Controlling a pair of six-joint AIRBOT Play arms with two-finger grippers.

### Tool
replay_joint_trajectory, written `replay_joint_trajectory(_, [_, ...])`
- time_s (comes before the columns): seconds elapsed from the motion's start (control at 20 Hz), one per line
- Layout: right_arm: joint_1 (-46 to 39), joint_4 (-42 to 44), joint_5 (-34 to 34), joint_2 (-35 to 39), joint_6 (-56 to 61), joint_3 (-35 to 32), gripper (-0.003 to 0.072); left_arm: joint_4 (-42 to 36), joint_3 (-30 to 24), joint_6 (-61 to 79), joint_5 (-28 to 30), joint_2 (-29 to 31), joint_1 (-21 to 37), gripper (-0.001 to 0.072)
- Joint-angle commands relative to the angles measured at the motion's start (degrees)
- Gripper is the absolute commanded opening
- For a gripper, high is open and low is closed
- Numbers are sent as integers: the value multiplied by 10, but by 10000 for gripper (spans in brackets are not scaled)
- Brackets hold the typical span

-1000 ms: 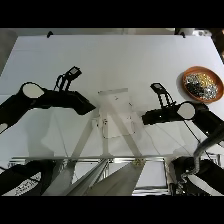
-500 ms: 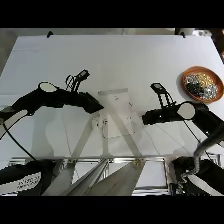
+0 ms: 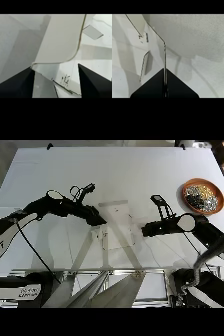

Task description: Fold the box and place the chain.

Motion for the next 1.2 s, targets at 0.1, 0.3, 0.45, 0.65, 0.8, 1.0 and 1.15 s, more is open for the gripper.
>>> replay_joint_trajectory(0.1, [1,3,0,0,0,0,12,-18,3,41,-1,-9,-1,431])
replay_joint_trajectory(0.3, [1,3,0,0,0,0,12,-27,3,61,-2,-9,-1,365])
replay_joint_trajectory(0.45, [1,3,0,0,0,0,12,-26,3,62,-1,-9,-1,75])
replay_joint_trajectory(0.65, [1,3,1,0,0,0,12,-17,3,63,-1,-9,-1,7])
replay_joint_trajectory(0.8, [1,3,0,0,0,0,12,-19,3,64,-1,-9,-1,8])
replay_joint_trajectory(1.0, [1,25,7,1,1,4,38,-18,3,78,-18,-7,-1,8])
replay_joint_trajectory(1.15, [-1,26,68,18,2,34,264,-17,3,128,-82,11,-1,2])
